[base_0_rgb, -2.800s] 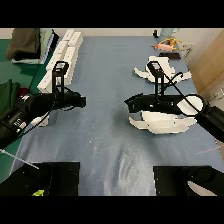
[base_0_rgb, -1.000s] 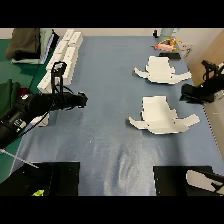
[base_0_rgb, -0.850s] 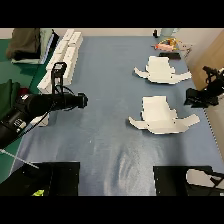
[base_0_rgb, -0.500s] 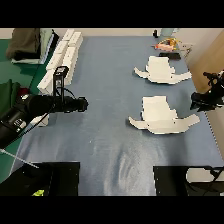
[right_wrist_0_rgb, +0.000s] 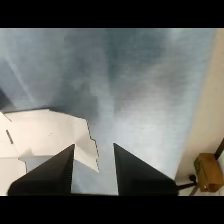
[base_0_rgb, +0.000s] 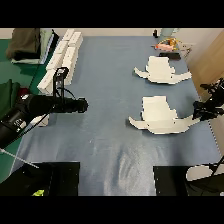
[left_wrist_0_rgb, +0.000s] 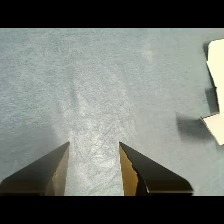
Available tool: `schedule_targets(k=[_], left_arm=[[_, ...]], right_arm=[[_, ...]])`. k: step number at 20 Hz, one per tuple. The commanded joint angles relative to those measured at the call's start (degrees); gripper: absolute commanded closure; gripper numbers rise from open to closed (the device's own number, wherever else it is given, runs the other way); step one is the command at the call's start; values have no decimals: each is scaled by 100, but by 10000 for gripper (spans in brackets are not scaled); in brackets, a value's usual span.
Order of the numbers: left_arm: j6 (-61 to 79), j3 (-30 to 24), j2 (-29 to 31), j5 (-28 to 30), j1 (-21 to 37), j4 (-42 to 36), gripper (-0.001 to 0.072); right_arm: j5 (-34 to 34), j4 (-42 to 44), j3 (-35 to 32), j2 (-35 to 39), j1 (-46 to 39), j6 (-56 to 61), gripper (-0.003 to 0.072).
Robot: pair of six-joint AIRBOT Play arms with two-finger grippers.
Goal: Fold the box.
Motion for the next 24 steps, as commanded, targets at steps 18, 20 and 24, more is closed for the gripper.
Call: schedule_targets(k=[18, 20, 24], left_arm=[[-24, 2, 2, -487, 7, -260, 226], [-7, 2, 2, -669, 7, -258, 227], [92, 2, 2, -793, 11, -232, 227]], right_arm=[[-1097, 3926, -3574, 2702, 1436, -726, 686], [-1628, 4197, -4240, 3305, 1753, -887, 686], [-2321, 4444, -4889, 4419, 2448, -1292, 686]])
